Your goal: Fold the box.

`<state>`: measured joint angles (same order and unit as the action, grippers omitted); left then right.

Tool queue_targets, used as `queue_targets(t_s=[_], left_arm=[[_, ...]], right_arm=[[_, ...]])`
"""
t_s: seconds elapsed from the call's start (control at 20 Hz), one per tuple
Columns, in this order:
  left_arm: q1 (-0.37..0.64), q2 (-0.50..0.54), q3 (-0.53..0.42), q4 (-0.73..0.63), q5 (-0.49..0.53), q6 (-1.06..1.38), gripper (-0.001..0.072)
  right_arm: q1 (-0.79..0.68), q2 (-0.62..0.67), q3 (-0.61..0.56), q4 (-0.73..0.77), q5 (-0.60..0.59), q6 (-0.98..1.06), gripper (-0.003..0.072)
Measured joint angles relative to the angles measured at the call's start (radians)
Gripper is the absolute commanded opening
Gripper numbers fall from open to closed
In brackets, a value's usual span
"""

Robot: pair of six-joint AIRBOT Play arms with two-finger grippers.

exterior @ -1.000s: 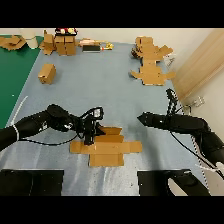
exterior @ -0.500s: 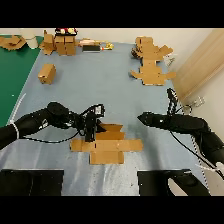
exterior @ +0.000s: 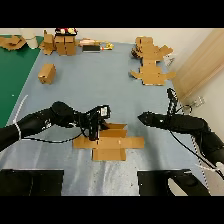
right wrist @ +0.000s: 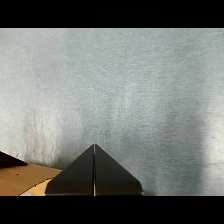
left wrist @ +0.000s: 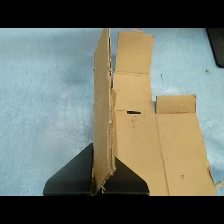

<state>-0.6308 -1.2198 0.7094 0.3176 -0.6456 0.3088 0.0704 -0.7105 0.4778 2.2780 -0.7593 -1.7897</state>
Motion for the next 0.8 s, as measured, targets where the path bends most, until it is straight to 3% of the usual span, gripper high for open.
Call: queue_targets(t_s=[0.4,0.8], left_arm=[[-0.004,0.004,-0.066,-0.103,0.01,0.065,0.0014],[-0.005,0.011,-0.076,-0.059,-0.021,0.031,0.0014]], right_arm=[[0.0,0.0,0.0,0.0,0.0,-0.008,0.0004],[0.0,0.0,0.0,0.002,0.0,-0.01,0.0004]])
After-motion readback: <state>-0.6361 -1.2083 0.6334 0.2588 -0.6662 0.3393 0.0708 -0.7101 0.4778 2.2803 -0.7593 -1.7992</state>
